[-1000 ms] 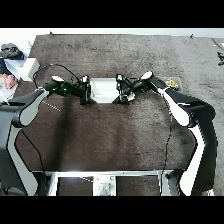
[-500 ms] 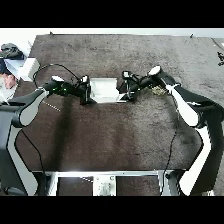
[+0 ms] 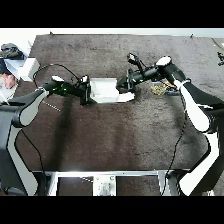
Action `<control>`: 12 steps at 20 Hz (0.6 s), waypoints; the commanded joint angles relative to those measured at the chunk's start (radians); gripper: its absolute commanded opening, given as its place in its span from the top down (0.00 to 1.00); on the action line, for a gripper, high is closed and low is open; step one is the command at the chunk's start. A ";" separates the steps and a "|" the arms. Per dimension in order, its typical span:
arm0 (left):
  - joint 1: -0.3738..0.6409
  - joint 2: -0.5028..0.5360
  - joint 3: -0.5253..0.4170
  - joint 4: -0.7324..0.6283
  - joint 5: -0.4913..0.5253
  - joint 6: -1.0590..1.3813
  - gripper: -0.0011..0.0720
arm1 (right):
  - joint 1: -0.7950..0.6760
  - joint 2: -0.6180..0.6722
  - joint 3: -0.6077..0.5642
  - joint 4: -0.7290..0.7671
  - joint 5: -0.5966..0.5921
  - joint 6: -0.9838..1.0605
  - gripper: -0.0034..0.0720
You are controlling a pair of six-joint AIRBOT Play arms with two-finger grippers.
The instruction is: Fold the box and place the chain.
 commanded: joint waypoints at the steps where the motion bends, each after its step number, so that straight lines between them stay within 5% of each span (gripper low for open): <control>1: 0.001 0.000 0.001 0.001 0.000 0.001 0.43 | 0.061 0.003 0.000 0.026 -0.193 0.018 0.97; 6: 0.001 0.000 0.001 0.001 0.000 0.001 0.43 | 0.085 -0.047 0.000 -0.044 -0.399 0.019 0.97; 12: 0.001 0.000 0.001 0.001 0.000 0.001 0.43 | 0.084 -0.110 0.000 -0.048 -0.457 0.019 0.97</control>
